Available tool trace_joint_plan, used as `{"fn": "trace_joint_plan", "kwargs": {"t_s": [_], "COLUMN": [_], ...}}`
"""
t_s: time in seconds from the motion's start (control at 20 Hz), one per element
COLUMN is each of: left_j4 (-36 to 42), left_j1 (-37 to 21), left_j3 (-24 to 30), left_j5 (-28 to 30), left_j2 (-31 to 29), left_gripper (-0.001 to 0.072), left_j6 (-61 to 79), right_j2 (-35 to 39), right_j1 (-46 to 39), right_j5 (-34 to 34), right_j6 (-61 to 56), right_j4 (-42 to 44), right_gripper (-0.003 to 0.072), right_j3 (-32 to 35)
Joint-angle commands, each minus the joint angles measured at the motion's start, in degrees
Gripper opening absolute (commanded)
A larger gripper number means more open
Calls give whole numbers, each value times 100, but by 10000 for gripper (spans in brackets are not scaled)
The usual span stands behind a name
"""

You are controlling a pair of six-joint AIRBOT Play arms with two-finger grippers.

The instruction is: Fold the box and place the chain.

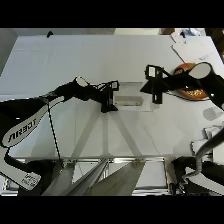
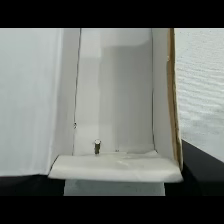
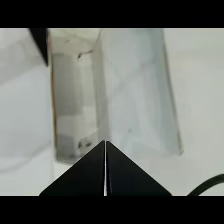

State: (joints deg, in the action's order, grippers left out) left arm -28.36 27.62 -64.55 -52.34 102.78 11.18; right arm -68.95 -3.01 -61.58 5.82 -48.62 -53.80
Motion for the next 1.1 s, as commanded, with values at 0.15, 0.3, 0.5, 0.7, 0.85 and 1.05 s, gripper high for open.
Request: {"fn": "trace_joint_plan", "kwargs": {"t_s": [0.15,0.3,0.5,0.7,0.85,1.05], "left_j4": [4,4,4,4,4,4], "left_j1": [-2,-2,-2,-2,-2,-2], "left_j3": [2,0,0,0,0,0], "left_j5": [4,4,4,2,4,4], "left_j2": [-2,-2,-2,-2,-2,-2], "left_gripper": [155,155,155,155,155,155], "left_j6": [-4,-4,-4,-4,-4,-4], "right_j2": [90,-258,-717,-1032,-1132,-1132], "right_j1": [-356,-468,-466,-352,-195,-170], "right_j5": [341,457,837,960,994,1016], "right_j6": [37,765,1443,1834,1880,2039], "right_j4": [-203,-195,-22,420,426,861], "right_gripper": [228,260,350,339,338,234], "right_j3": [866,863,863,863,863,863]}}
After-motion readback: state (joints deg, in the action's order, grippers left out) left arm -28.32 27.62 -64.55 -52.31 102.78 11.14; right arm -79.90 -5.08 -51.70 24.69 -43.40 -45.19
